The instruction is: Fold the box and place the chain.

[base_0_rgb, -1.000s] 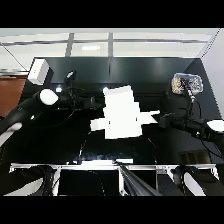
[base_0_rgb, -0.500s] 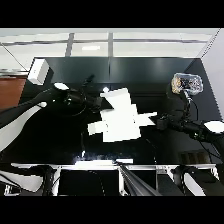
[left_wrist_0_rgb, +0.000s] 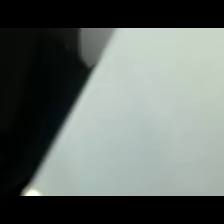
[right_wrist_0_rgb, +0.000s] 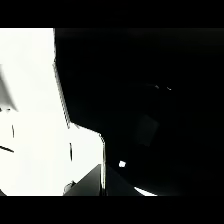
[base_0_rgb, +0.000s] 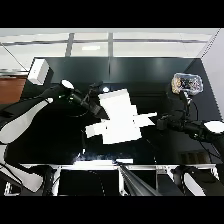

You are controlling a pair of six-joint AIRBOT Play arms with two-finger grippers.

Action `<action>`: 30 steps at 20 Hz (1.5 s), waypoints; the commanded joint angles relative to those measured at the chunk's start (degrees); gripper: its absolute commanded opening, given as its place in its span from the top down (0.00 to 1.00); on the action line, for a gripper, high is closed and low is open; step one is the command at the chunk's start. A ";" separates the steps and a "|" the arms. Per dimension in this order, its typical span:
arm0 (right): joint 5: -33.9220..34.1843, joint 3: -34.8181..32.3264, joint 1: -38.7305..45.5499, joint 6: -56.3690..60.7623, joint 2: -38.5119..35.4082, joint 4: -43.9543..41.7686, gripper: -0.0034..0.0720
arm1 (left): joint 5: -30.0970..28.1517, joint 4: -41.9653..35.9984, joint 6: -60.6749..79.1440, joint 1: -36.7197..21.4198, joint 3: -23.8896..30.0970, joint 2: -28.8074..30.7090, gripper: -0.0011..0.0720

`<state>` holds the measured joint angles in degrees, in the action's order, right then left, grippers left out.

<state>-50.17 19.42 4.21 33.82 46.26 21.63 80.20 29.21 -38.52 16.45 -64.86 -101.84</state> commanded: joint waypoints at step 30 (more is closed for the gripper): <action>-11.32 18.82 4.96 -1.86 -0.04 28.22 0.05 | -17.25 5.29 11.04 8.31 2.56 14.47 0.95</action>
